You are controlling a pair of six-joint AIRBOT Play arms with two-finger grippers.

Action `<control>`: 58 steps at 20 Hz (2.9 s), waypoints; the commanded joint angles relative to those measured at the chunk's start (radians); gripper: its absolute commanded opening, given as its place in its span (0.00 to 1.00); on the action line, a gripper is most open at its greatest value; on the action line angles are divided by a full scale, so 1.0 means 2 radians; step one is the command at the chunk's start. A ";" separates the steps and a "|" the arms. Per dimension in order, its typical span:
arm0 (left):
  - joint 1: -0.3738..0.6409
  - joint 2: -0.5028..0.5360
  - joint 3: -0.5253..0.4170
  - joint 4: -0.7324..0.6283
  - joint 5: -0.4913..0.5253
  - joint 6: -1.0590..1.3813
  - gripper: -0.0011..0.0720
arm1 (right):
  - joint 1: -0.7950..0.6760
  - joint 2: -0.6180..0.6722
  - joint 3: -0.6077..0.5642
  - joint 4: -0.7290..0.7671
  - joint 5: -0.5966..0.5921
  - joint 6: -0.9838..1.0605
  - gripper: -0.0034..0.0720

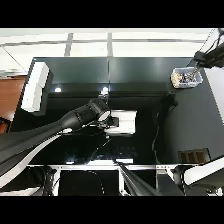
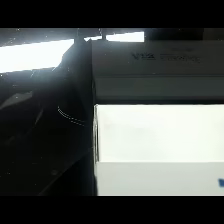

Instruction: Fold the box and place the chain.

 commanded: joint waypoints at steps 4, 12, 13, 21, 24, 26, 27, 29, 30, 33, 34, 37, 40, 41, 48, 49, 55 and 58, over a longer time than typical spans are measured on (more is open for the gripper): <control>0.000 0.000 0.000 0.000 0.000 0.000 0.05 | -0.014 0.151 -0.019 0.184 0.040 -0.101 0.06; 0.000 0.000 0.000 0.000 0.000 0.000 0.05 | 0.018 0.373 -0.198 0.330 0.042 -0.150 0.06; 0.000 0.000 0.000 0.000 0.000 0.000 0.05 | 0.036 0.389 -0.212 0.330 0.053 -0.148 0.06; 0.000 0.000 0.000 0.000 0.001 0.000 0.05 | 0.186 0.426 -0.255 0.324 0.180 -0.144 0.06; 0.000 0.000 0.000 0.000 0.001 0.000 0.05 | 0.219 0.426 -0.255 0.323 0.204 -0.138 0.06; 0.000 0.000 0.000 0.000 0.001 0.000 0.05 | 0.238 0.426 -0.255 0.323 0.209 -0.128 0.06; 0.000 0.000 0.000 0.000 0.001 0.000 0.05 | 0.249 0.426 -0.255 0.323 0.207 -0.128 0.06; 0.000 0.000 0.000 0.000 0.001 0.000 0.05 | 0.267 0.426 -0.259 0.323 0.198 -0.128 0.06; 0.000 0.000 0.000 0.000 0.001 0.000 0.05 | 0.271 0.426 -0.262 0.323 0.193 -0.128 0.06; 0.000 0.000 0.000 0.000 0.001 0.000 0.05 | 0.279 0.426 -0.281 0.327 0.169 -0.127 0.06; 0.000 0.000 0.000 0.000 0.001 0.000 0.05 | 0.283 0.425 -0.290 0.332 0.156 -0.127 0.06; 0.000 0.000 0.000 0.000 0.001 0.000 0.05 | 0.295 0.425 -0.321 0.345 0.105 -0.128 0.06; 0.000 0.000 0.000 0.000 0.001 0.000 0.05 | 0.298 0.424 -0.367 0.352 0.049 -0.125 0.06; 0.000 0.000 0.000 0.000 0.001 0.000 0.05 | 0.298 0.422 -0.388 0.355 0.037 -0.125 0.06; 0.000 0.000 0.000 0.000 0.001 0.000 0.05 | 0.298 0.405 -0.518 0.356 -0.037 -0.114 0.06; 0.000 0.000 0.000 0.000 0.001 0.000 0.05 | 0.298 0.404 -0.534 0.357 -0.055 -0.114 0.06; 0.000 0.000 0.000 0.000 0.001 0.000 0.05 | 0.300 0.398 -0.553 0.375 -0.053 -0.125 0.06; 0.000 0.000 0.000 0.000 0.001 0.000 0.05 | 0.297 0.401 -0.508 0.340 0.003 -0.135 0.06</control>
